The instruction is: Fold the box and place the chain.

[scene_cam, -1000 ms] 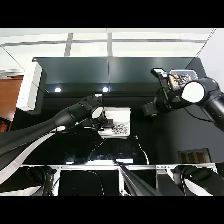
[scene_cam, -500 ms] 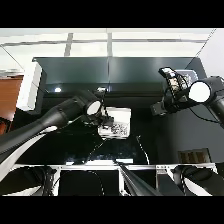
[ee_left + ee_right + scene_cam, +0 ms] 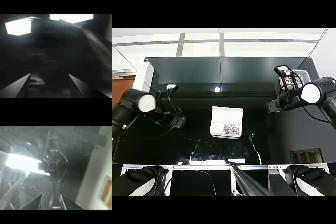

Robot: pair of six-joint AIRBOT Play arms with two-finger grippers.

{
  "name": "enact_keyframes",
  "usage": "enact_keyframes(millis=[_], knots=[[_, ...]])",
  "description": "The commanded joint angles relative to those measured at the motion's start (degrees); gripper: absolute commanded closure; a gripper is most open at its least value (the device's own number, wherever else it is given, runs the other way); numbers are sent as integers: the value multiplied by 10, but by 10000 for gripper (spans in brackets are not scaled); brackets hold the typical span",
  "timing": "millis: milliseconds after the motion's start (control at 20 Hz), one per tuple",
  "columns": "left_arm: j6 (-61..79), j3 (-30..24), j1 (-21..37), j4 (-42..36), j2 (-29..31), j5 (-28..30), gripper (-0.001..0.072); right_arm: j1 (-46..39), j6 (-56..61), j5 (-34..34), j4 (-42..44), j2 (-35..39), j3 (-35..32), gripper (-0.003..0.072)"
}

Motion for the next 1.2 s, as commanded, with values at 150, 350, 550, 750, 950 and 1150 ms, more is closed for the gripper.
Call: enact_keyframes(millis=[150,350,550,750,950,1150], knots=[[837,-151,123,-426,5,100,-9,0,2,-25,36,0,-37,426],[1033,-156,54,-378,-22,187,-9,0,2,-18,36,0,-43,426],[1124,-129,20,-408,-90,220,-9,0,2,-21,46,0,-43,426],[1123,-101,3,-440,-139,205,-9,0,2,-44,55,0,-43,426],[1123,-99,-22,-462,-166,207,-9,0,2,-56,60,0,-43,426],[1123,-97,-23,-478,-168,208,-8,0,2,-55,60,0,-43,426]])
